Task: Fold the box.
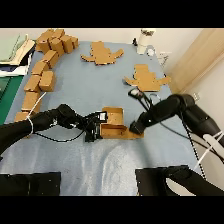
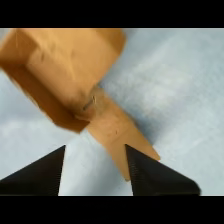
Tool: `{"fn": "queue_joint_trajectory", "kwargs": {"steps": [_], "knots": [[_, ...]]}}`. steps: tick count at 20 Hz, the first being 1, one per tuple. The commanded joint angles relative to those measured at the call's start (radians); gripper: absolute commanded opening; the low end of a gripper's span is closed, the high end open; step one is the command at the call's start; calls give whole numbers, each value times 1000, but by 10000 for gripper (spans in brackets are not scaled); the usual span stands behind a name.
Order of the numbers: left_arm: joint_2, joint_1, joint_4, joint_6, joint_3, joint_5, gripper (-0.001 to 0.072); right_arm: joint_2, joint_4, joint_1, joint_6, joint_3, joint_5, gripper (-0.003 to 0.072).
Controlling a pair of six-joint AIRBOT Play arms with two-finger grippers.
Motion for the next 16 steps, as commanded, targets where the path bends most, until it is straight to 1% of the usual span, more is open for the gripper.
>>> {"fn": "queue_joint_trajectory", "kwargs": {"steps": [1,2,4,8,9,13,14,15,16], "knots": [[0,1,0,0,0,0,421,29,-25,0,-324,-134,140,595],[0,1,0,0,0,0,421,11,-23,0,-384,-142,207,595],[0,1,0,0,0,0,422,-29,2,0,-485,-142,267,595],[0,1,0,0,0,0,422,-62,106,17,-682,-143,321,595],[0,1,0,0,0,0,421,-65,110,32,-715,-143,337,595],[0,1,0,0,0,0,422,-86,109,56,-735,-143,351,593],[0,1,0,0,0,0,421,-92,111,60,-735,-143,344,497],[0,1,0,0,0,0,422,-97,112,64,-735,-143,336,370],[0,1,0,0,0,0,421,-97,115,68,-735,-143,335,303]]}}
